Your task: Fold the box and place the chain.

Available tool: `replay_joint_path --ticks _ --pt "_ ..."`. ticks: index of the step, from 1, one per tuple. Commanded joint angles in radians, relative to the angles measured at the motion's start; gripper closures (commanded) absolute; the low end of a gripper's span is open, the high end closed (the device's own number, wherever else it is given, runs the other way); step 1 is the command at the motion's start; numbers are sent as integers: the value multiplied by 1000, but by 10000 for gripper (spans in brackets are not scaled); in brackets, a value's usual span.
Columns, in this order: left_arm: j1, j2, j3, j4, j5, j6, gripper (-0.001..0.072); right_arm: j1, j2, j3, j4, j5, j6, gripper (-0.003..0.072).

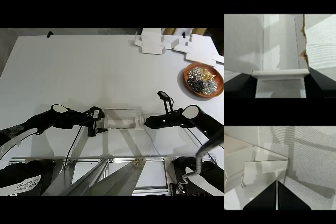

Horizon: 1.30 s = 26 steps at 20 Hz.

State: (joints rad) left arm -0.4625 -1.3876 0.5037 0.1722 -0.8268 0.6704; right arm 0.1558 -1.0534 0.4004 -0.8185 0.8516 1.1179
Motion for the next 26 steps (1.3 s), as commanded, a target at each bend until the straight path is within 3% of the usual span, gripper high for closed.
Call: replay_joint_path --ticks 1,16,23,26 --pt "0 1 1 0 0 0 558 4 -2 0 3 -16 -1 669" --pt "0 1 1 0 0 0 558 -63 -52 0 14 6 -5 669" --pt "0 1 1 0 0 0 558 -63 -52 0 99 51 -81 667" --pt "0 1 1 0 0 0 558 -63 -48 0 100 62 -81 627"
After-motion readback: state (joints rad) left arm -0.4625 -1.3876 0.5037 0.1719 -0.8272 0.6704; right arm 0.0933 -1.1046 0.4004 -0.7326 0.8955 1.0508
